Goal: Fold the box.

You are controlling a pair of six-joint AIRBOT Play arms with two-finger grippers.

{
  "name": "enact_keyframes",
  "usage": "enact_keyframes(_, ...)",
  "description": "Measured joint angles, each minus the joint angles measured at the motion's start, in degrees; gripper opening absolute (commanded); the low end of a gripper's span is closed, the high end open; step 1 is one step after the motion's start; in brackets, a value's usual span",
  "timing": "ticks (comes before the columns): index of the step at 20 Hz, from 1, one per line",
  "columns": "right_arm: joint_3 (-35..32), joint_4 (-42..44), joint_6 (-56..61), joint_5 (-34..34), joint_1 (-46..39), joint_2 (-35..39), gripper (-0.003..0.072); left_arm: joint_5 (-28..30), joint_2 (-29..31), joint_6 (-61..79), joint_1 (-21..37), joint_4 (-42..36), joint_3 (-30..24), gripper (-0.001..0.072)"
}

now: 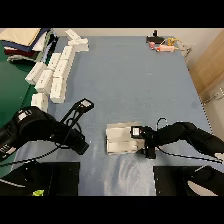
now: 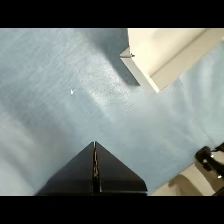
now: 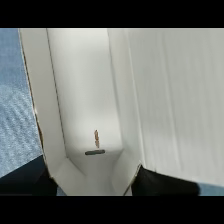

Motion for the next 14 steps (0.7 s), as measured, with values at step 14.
enact_keyframes(14,0.0,0.0,0.0,0.0,0.0,0.0,0.0515,30.4,3.6,52.8,5.7,-12.7,-20.4,0.0687)
